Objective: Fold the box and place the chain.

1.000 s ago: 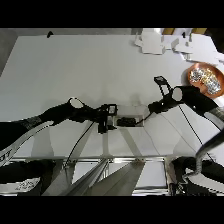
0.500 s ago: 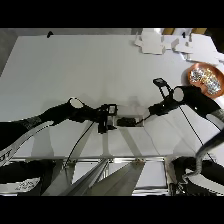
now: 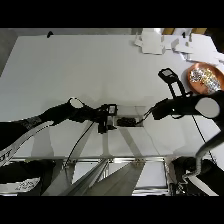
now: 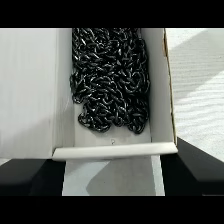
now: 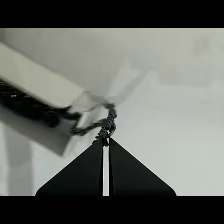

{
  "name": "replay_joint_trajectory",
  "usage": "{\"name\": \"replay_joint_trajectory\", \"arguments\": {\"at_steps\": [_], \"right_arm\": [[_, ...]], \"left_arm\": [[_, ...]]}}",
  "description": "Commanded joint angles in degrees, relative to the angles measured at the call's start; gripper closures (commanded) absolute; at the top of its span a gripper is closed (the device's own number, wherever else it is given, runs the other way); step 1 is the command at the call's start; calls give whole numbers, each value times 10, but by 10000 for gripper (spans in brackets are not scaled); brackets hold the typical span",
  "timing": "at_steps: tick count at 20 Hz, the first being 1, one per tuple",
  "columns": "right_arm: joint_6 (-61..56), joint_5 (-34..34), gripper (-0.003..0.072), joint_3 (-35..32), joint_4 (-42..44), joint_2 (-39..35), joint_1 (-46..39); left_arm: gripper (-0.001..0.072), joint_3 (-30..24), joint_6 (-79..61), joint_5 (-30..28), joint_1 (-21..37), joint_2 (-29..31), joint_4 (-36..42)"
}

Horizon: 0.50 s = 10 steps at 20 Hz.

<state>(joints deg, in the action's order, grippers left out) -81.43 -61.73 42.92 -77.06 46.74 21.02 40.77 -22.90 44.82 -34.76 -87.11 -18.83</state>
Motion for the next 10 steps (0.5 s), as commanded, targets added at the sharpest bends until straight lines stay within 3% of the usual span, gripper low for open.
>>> {"name": "replay_joint_trajectory", "arguments": {"at_steps": [1, 10], "right_arm": [[27, -33, 675, 0, 99, -71, 11], [120, 30, 674, 0, 310, -68, 11]], "left_arm": [[500, 0, 0, 0, 0, 0, 0], [500, 0, 0, 0, 0, 0, 0]]}}
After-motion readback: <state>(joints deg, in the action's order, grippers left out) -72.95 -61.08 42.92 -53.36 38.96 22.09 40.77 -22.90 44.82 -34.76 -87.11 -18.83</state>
